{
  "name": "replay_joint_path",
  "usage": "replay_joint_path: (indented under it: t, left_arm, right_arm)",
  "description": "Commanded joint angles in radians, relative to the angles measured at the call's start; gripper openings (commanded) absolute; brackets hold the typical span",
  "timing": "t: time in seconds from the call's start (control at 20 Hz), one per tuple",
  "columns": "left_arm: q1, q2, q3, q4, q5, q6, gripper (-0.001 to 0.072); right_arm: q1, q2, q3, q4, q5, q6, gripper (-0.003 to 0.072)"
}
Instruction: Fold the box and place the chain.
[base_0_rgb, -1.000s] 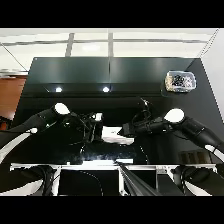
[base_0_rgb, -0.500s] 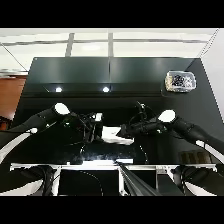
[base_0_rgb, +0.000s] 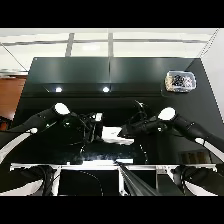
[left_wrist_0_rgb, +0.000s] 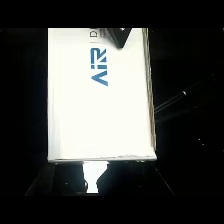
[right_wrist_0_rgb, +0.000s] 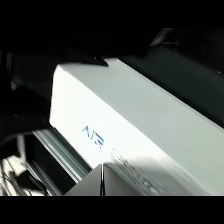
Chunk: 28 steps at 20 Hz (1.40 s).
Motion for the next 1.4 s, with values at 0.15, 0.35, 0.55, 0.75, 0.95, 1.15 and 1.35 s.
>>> replay_joint_path:
  t: [0.15,0.35,0.55,0.75,0.95,1.15,1.35]
  left_arm:
    - [0.000,0.006,0.002,0.002,-0.005,0.003,0.0405]
    - [0.002,0.029,0.002,0.006,-0.003,0.003,0.0406]
    - [0.002,0.076,0.008,0.006,0.004,-0.093,0.0711]
    - [0.002,0.182,0.024,0.176,-0.001,-0.321,0.0713]
    - [0.002,0.325,0.028,0.374,-0.008,-0.546,0.0713]
    - [-0.027,0.343,0.028,0.274,-0.004,-0.604,0.0713]
    - [-0.134,0.260,0.028,0.239,0.117,-0.595,0.0712]
  right_arm:
    - [-0.224,0.109,0.156,0.021,0.285,-0.032,0.0011]
    - [-0.460,0.135,0.217,-0.007,0.293,-0.032,0.0011]
    - [-0.614,0.138,0.220,-0.240,0.269,-0.009,0.0011]
    - [-0.655,0.159,0.220,-0.377,0.245,0.014,0.0011]
    - [-0.656,0.168,0.220,-0.376,0.229,0.014,0.0011]
    - [-0.655,0.168,0.220,-0.349,0.220,0.013,0.0012]
    - [-0.653,0.168,0.220,-0.331,0.222,0.011,0.0011]
